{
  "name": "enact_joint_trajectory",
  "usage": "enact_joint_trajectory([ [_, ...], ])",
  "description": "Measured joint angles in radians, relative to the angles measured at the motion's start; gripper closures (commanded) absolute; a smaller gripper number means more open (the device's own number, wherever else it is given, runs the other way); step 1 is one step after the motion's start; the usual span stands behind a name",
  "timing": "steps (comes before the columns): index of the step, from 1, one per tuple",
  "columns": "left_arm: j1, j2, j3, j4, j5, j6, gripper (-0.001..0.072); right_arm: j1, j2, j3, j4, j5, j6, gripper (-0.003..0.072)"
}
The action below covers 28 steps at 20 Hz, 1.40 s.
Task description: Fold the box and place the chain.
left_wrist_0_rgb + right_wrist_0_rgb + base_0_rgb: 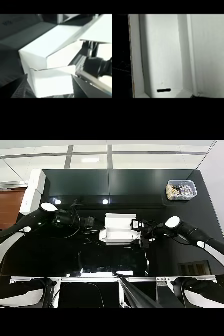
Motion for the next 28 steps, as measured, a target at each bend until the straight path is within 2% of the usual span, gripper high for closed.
enact_joint_trajectory([
  [1, -0.013, 0.0, 0.008, 0.016, 0.0, -0.007, 0.0132, 0.0, 0.0, 0.0, 0.0, 0.0, 0.0, 0.0214],
  [2, -0.024, 0.0, 0.014, 0.029, 0.0, -0.016, 0.021, 0.0, 0.0, 0.0, 0.0, 0.0, 0.0, 0.0215],
  [3, -0.034, 0.0, 0.018, 0.037, -0.001, -0.022, 0.0225, 0.0, 0.0, 0.0, 0.0, 0.0, 0.0, 0.0215],
  [9, -0.08, 0.0, 0.036, 0.094, -0.003, -0.079, 0.0225, 0.0, 0.0, 0.0, 0.0, 0.0, 0.0, 0.0214],
  [16, -0.159, 0.0, 0.095, 0.212, 0.069, -0.214, 0.0225, 0.0, 0.0, 0.0, 0.0, -0.001, 0.0, 0.0215],
  [23, -0.242, 0.0, 0.146, 0.372, 0.137, -0.452, 0.0229, 0.0, 0.0, 0.0, 0.003, -0.011, 0.008, 0.0214],
  [25, -0.267, 0.0, 0.152, 0.402, 0.165, -0.497, 0.0304, 0.0, 0.0, 0.0, 0.004, -0.013, 0.01, 0.0215],
  [28, -0.299, 0.0, 0.159, 0.438, 0.201, -0.549, 0.0305, 0.0, 0.0, 0.0, 0.005, -0.015, 0.012, 0.0214],
])
